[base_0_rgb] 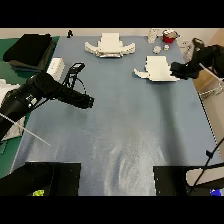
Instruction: Fold the box.
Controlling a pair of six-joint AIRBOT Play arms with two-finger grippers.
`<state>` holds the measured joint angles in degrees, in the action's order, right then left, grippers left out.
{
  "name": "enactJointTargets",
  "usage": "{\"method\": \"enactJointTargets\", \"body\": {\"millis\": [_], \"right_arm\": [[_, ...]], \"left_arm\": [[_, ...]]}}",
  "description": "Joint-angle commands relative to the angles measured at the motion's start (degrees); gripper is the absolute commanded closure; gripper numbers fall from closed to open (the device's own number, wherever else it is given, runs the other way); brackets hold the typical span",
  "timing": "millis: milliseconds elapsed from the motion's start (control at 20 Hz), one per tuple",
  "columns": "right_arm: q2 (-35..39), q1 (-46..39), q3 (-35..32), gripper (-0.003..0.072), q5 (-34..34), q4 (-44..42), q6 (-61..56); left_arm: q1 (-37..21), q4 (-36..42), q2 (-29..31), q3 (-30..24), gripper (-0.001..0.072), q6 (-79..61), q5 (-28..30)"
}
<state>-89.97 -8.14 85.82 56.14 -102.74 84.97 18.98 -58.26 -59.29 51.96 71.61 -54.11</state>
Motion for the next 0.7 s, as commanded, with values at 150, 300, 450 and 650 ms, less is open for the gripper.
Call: {"method": "enactJointTargets", "body": {"millis": [150, 300, 450, 650], "right_arm": [[-17.1, -13.4, 16.0, 0.0296, 0.7, -10.5, -3.8], [-25.0, -13.6, 22.9, 0.0297, 5.4, -18.4, -0.5], [-31.1, -12.9, 29.9, 0.0309, 10.0, -21.6, -0.5], [-32.5, -11.7, 31.3, 0.0426, 11.6, -21.8, -0.4]], "left_arm": [[0.0, 0.0, 0.0, 0.0, 0.0698, 0.0, 0.0], [0.0, 0.0, 0.0, 0.0, 0.0697, 0.0, 0.0], [0.0, 0.0, 0.0, 0.0, 0.0697, 0.0, 0.0], [0.0, 0.0, 0.0, 0.0, 0.0697, 0.0, 0.0]]}}
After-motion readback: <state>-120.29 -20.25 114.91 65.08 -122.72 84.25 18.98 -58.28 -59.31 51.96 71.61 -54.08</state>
